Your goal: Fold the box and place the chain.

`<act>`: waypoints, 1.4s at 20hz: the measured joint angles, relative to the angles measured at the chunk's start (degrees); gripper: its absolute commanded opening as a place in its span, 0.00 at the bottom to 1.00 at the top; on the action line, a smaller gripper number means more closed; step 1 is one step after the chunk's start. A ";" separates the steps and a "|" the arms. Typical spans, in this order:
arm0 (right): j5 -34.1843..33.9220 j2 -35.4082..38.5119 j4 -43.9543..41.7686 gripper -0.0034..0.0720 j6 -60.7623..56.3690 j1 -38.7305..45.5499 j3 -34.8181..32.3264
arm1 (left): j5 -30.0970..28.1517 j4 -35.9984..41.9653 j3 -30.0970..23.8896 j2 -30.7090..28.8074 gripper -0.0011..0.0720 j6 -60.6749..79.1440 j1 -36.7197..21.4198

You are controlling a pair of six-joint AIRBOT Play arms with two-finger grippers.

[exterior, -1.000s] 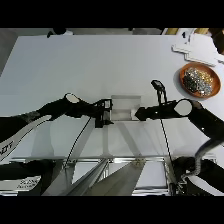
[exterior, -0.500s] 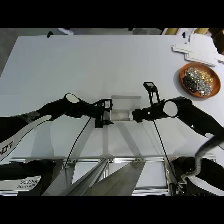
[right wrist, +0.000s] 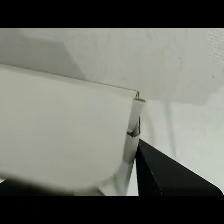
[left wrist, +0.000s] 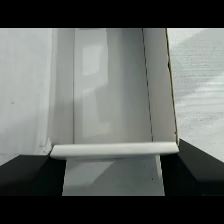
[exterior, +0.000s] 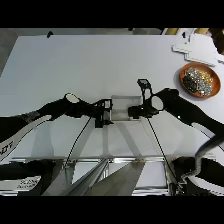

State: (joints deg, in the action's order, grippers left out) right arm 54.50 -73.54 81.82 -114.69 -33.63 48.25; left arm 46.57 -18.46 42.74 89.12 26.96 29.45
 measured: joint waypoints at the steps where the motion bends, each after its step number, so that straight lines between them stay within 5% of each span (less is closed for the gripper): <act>1: 0.68 -0.83 0.70 0.48 -1.36 -0.37 0.46 | 0.00 0.00 0.00 0.00 0.03 0.00 0.00; 5: 2.32 -2.89 2.84 0.40 -5.79 -1.11 1.27 | 0.00 -0.02 0.00 0.00 0.03 0.00 0.00; 15: 2.75 -5.09 3.93 0.40 -8.33 -1.36 2.14 | -0.02 0.00 0.00 0.00 0.03 0.00 0.00; 23: 3.26 -5.75 4.17 0.25 -7.93 -1.36 3.96 | -0.02 0.00 0.00 0.00 0.03 0.00 0.00; 24: 3.39 -5.77 4.22 0.11 -7.41 -1.36 3.98 | -0.04 -0.02 0.00 0.00 0.03 0.00 -0.02; 26: 3.80 -5.79 4.63 0.07 -7.13 -1.36 4.07 | -0.04 0.02 0.00 0.00 0.03 -0.17 -0.02; 28: 3.98 -5.79 4.68 0.16 -6.51 -1.36 4.07 | 0.00 0.02 0.00 0.00 0.03 -0.17 -0.02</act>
